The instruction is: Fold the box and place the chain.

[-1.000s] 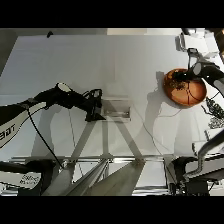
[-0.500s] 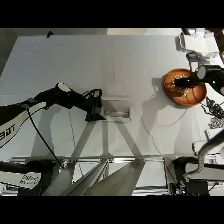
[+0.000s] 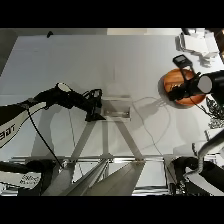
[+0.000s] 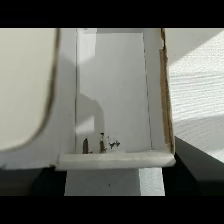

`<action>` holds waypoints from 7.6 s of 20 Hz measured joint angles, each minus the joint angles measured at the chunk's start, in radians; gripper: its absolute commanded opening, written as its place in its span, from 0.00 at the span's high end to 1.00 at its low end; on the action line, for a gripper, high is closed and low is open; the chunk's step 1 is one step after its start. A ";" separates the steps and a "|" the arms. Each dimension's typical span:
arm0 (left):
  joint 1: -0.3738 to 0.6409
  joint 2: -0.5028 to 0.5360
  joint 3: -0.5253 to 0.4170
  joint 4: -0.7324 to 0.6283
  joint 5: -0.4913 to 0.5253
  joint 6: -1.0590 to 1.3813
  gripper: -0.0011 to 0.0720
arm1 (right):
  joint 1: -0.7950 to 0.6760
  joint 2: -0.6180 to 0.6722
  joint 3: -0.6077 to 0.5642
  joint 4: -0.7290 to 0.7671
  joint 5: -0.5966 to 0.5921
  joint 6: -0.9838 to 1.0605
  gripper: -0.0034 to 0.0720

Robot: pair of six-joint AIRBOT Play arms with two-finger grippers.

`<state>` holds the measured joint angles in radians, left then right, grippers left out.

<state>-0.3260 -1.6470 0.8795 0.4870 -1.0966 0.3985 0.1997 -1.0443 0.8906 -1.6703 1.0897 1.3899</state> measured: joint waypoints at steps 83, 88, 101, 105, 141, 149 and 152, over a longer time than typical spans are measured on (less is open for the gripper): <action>0.000 0.000 0.000 0.000 0.000 0.000 0.83 | 0.047 -0.125 -0.079 0.699 -0.098 -1.142 0.94; 0.000 0.000 0.000 0.000 0.000 0.000 0.83 | 0.063 -0.036 -0.052 0.876 -0.012 -1.108 0.94; 0.000 0.000 0.000 0.000 0.000 0.000 0.83 | 0.231 -0.058 0.021 1.205 -0.206 -1.102 0.94; 0.000 0.000 0.000 0.000 0.000 0.000 0.83 | 0.247 -0.091 0.023 1.140 -0.246 -1.069 0.94; 0.000 0.000 0.000 0.000 0.000 0.000 0.83 | 0.024 -0.338 -0.050 0.934 -0.066 -1.523 0.54; 0.001 0.000 0.000 -0.001 0.002 -0.002 0.83 | 0.037 -0.361 -0.050 0.966 -0.092 -1.552 0.94; 0.000 0.000 0.000 -0.001 0.002 0.002 0.83 | 0.037 -0.354 -0.050 0.916 -0.084 -1.505 0.94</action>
<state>-0.3256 -1.6470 0.8799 0.4862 -1.0950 0.4004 0.2367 -1.3983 0.8410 -0.7544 1.0058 -0.1154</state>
